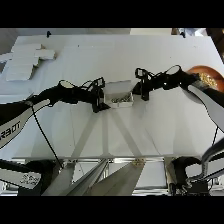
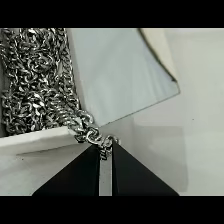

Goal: Fold the box and place the chain.

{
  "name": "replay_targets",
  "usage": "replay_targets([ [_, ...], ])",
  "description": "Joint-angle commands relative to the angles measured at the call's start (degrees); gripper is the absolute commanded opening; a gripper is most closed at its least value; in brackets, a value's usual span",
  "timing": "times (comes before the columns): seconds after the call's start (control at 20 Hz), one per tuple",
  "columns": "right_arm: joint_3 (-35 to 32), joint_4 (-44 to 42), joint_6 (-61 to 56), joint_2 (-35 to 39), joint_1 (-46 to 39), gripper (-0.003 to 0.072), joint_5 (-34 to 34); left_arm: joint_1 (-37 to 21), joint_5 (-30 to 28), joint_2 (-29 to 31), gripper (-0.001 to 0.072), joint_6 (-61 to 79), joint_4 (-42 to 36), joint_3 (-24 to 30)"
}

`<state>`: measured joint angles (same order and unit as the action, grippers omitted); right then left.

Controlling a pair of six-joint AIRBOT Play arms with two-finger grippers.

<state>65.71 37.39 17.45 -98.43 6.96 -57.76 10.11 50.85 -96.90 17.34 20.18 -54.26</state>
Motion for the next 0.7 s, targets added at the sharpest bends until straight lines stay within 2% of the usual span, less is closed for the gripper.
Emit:
replay_targets([
  [0.0, 0.07, 1.77, -3.17, 2.99, -0.07, 0.0017, -1.09, 0.0, -0.04, 0.04, 0.0479, -0.02, 0.0, -0.04],
  [0.4, 0.07, 1.38, -10.32, 10.38, 0.0, 0.0017, -12.28, 0.0, -0.04, 0.04, 0.0479, -0.02, 0.0, -0.04],
  [0.65, 0.07, 0.81, -14.64, 10.73, 3.85, 0.0017, -14.84, 0.0, -0.04, 0.04, 0.0479, -0.02, 0.0, -0.04],
])
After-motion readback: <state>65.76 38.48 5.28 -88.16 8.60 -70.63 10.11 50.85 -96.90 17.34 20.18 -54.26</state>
